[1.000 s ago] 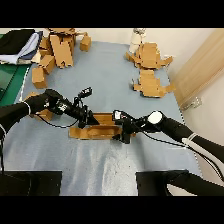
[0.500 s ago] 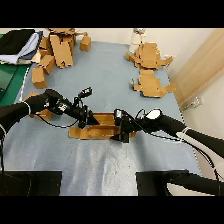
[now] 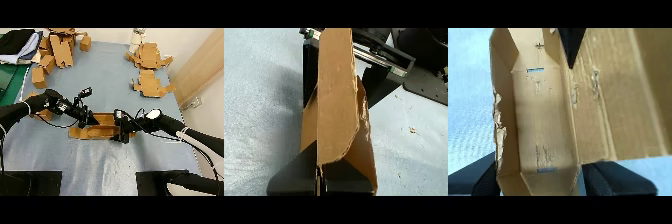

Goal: Fold the box.

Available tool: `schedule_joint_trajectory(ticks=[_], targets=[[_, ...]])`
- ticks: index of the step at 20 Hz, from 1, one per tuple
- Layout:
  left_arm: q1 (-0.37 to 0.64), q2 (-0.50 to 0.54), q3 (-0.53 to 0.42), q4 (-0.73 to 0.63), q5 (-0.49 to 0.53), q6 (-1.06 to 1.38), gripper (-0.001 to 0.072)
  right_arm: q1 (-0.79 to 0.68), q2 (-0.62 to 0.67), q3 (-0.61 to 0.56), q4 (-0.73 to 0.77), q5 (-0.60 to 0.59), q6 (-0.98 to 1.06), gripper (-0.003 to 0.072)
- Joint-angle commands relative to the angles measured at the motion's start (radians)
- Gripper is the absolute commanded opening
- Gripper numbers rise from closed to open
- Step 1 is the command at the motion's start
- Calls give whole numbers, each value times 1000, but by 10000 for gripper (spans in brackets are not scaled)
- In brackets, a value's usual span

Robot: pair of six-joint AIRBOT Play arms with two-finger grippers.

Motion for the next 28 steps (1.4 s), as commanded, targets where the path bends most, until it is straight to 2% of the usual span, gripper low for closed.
schedule_joint_trajectory(ticks=[1, 21, 22, 24, 28], targets=[[0, 0, 0, 0, 0, 0, 10, 0, -1, 1, -28, -17, -2, 701], [0, 0, 0, 0, 2, 0, 10, 43, -37, 1, -75, -87, -13, 701], [0, 0, 0, 0, 3, 0, 10, 43, -37, 1, -75, -87, -13, 685], [0, 0, 0, 0, 3, 0, 10, 43, -37, 1, -75, -87, -13, 577], [0, 0, 0, 0, 3, 0, 11, 43, -37, 1, -75, -87, -13, 576]])
